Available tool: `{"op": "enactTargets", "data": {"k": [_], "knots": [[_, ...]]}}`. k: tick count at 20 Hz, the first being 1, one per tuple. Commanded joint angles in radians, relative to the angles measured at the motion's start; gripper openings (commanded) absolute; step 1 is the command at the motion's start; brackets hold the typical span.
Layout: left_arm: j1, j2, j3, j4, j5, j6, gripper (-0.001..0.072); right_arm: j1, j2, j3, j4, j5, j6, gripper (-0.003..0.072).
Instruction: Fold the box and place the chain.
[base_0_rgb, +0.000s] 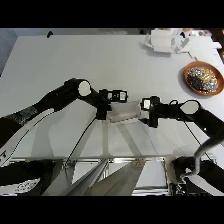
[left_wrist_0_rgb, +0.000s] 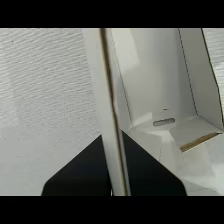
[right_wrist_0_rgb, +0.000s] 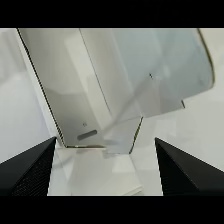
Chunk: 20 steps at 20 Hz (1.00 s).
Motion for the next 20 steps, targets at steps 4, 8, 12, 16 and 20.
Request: {"op": "enactTargets", "data": {"k": [4,8,12,16,20], "knots": [[-0.001,-0.001,-0.001,0.000,0.000,0.001,0.0014,-0.028,-0.066,0.003,0.108,0.083,-0.203,0.0695],[-0.001,-0.001,-0.001,0.000,0.000,0.001,0.0014,-0.028,-0.072,0.008,0.153,0.080,-0.235,0.0695],[-0.001,-0.001,-0.001,0.000,0.000,0.001,0.0014,-0.028,-0.124,0.014,0.171,0.101,-0.244,0.0694],[-0.001,-0.001,-0.001,0.000,0.000,0.001,0.0014,-0.028,-0.187,0.023,0.174,0.157,-0.248,0.0678],[-0.001,-0.001,-0.001,0.000,0.000,0.001,0.0014,-0.028,-0.243,0.023,0.197,0.172,-0.270,0.0657]]}}
